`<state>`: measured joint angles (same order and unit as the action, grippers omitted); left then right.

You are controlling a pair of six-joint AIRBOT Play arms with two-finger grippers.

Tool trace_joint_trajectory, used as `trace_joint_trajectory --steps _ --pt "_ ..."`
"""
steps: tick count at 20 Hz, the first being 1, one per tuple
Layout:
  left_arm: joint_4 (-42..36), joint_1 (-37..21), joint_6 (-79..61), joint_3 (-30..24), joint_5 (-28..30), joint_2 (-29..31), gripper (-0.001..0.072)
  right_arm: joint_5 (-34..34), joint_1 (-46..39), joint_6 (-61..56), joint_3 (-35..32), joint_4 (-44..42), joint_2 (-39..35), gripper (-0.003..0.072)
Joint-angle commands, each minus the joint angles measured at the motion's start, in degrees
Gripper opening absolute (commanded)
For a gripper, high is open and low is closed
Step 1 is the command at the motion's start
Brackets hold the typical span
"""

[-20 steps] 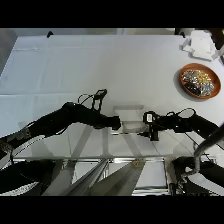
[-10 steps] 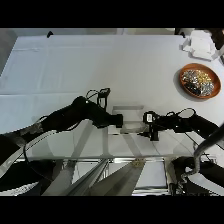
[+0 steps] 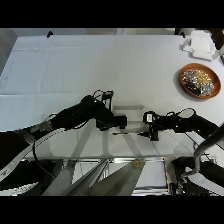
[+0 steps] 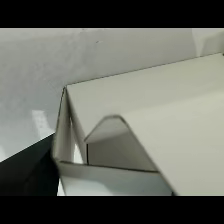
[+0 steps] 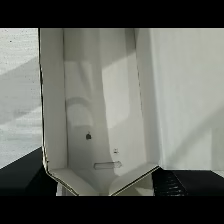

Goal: Fold the box and place the chain.

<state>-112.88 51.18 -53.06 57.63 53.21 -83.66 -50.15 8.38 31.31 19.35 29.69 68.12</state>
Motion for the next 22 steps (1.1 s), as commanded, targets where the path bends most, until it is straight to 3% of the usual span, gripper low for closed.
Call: trace_joint_trajectory --steps 1,5,13,16,17,18,19,22 --pt "-1.73 -1.66 -4.07 0.31 0.52 3.37 0.0633 0.00 0.00 0.07 0.02 0.04 -0.02 0.0432" --pt "-2.12 -5.66 -8.74 0.31 2.75 9.57 0.0638 0.00 0.00 0.07 0.02 0.02 -0.02 0.0432" --pt "0.92 -12.66 -13.46 0.22 17.35 12.87 0.0649 0.00 0.00 0.07 0.02 0.02 -0.02 0.0432" --pt "1.92 -15.93 -15.34 -3.45 20.35 16.37 0.0597 0.00 0.00 0.07 0.02 0.02 -0.02 0.0432" --pt "2.84 -17.09 -15.47 -5.86 19.76 18.69 0.0380 0.00 0.00 0.07 0.02 0.02 -0.02 0.0432" --pt "3.26 -18.40 -16.33 -8.90 18.40 21.59 0.0117 0.00 0.00 0.07 0.02 0.02 -0.02 0.0432" --pt "2.99 -19.50 -16.59 -12.00 16.35 24.30 0.0006 0.00 0.00 0.07 0.02 0.04 -0.02 0.0432" --pt "-2.58 -20.52 -17.31 -21.20 6.38 28.87 0.0008 0.00 0.00 0.07 0.02 0.02 -0.02 0.0432"
